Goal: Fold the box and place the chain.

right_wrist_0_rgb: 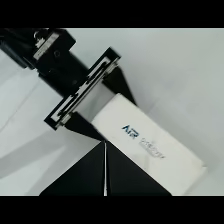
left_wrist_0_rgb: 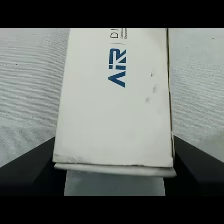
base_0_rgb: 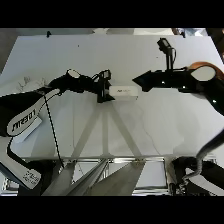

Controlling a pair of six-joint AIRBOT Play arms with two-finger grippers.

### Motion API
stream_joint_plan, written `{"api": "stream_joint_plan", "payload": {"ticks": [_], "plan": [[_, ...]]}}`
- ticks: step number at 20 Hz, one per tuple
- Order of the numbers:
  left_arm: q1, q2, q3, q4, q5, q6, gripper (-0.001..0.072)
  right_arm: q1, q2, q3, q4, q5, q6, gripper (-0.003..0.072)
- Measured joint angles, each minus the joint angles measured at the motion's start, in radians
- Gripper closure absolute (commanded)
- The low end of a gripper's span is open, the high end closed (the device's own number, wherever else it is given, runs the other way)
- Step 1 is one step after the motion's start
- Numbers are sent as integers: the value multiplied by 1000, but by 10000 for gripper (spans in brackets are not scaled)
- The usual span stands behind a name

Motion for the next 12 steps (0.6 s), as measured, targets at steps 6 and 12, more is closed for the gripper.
{"api": "stream_joint_plan", "payload": {"ticks": [6, 12], "plan": [[0, 0, 0, 0, 0, 0, 429, -108, 208, 5, -354, -34, 224, 674], [0, 0, 0, 1, -1, 0, 429, -163, 285, 5, -725, 49, 417, 674]]}}
